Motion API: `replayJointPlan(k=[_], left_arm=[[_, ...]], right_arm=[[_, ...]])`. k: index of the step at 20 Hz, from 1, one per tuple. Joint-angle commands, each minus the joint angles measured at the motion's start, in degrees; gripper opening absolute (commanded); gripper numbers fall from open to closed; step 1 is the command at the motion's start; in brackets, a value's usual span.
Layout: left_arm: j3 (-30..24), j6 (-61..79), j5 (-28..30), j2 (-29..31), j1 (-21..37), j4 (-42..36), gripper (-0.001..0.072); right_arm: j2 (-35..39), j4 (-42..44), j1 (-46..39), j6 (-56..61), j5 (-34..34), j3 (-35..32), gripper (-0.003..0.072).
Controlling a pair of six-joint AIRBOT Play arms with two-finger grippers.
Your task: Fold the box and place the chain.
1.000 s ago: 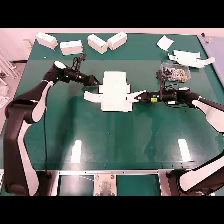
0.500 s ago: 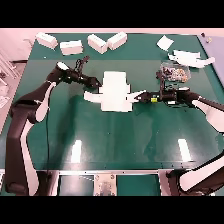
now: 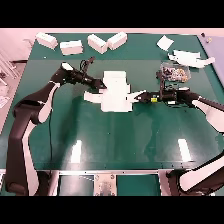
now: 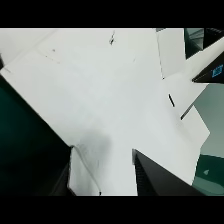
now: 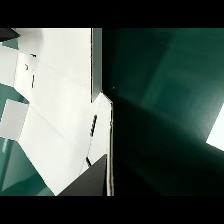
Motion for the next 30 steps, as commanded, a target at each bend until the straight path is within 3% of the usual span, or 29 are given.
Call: replayJointPlan(k=[1, 11, 13, 15, 16, 18, 19, 20, 21, 23, 26, 30], left_arm=[[0.1, 0.9, -0.8, 0.0, -0.3, -0.2, 0.0406], [0.0, 2.0, -0.9, -1.6, -0.3, -4.5, 0.0405], [0.0, 2.7, -0.5, -2.0, -0.3, -5.4, 0.0340], [0.1, 3.0, -0.6, -2.0, -0.3, -5.6, 0.0337], [0.1, 3.4, -0.5, -2.0, -0.3, -5.7, 0.0238], [0.1, 3.9, -0.1, -2.1, -0.3, -5.9, 0.0213], [0.0, 4.0, 0.2, -2.1, -0.3, -6.0, 0.0154], [0.0, 3.9, 0.6, -2.1, -0.3, -6.1, 0.0144], [0.0, 3.9, 1.1, -2.1, -0.3, -6.1, 0.0067], [0.0, 4.8, 1.5, -2.1, -0.3, -6.1, 0.0019], [0.0, 14.4, 0.0, -2.0, -0.1, -7.9, 0.0022], [-0.2, 32.3, -9.4, -2.1, 0.6, -12.1, 0.0020]], right_arm=[[0.0, 0.0, 0.0, 0.0, 0.0, 0.0, 0.0007], [0.0, 0.0, 0.0, -1.0, 0.0, 0.0, 0.0007], [0.0, 0.0, 0.0, -1.1, 0.0, 0.0, 0.0007], [0.0, 0.0, 0.0, -1.1, 0.0, 0.0, 0.0007], [0.0, 0.0, 0.0, -1.1, 0.0, 0.0, 0.0007], [0.0, 0.0, 0.0, -1.3, 0.0, 0.0, 0.0007], [0.0, 0.0, 0.0, -1.3, 0.0, 0.0, 0.0007], [0.0, 0.0, 0.0, -1.3, 0.0, 0.0, 0.0007], [0.0, 0.0, 0.0, -1.3, 0.0, 0.0, 0.0007], [0.0, 0.0, 0.0, -1.3, 0.0, 0.0, 0.0007], [0.0, 0.0, 0.0, -1.3, 0.0, 0.0, 0.0008], [0.0, 0.1, 0.0, -1.5, 0.0, 0.1, 0.0008]])
